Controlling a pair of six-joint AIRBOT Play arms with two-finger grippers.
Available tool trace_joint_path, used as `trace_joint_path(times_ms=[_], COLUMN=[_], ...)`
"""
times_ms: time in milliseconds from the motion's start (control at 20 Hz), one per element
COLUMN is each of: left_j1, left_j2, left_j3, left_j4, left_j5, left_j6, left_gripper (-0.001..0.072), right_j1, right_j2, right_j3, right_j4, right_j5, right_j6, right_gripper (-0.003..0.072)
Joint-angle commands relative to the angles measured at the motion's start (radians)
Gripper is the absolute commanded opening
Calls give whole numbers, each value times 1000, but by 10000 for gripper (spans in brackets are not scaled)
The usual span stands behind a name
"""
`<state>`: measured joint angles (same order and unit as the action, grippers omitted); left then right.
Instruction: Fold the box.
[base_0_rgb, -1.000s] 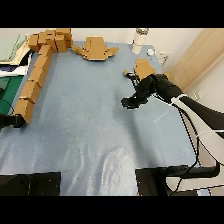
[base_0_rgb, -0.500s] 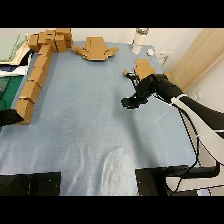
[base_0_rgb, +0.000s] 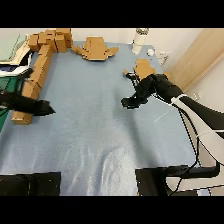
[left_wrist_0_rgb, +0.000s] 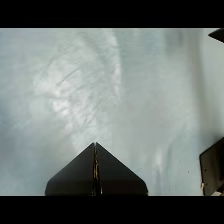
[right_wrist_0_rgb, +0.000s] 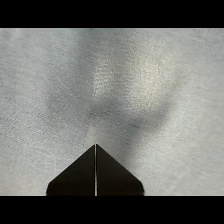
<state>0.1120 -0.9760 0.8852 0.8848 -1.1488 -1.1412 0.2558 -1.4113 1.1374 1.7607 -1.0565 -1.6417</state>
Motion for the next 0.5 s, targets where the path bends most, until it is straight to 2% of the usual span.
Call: trace_joint_path(times_ms=[0,250,450], left_j1=[-228,-372,-404], left_j2=[-90,-309,-401], left_j3=[114,296,318], left_j4=[84,98,140], left_j5=[90,114,151], left_j6=[-109,-117,-142], left_gripper=[13,13,13], right_j1=[-1,-1,-1], right_j2=[0,0,0], right_j3=[1,1,1], right_j4=[0,0,0], right_j5=[0,0,0], right_j6=[0,0,0], right_gripper=[4,4,4])
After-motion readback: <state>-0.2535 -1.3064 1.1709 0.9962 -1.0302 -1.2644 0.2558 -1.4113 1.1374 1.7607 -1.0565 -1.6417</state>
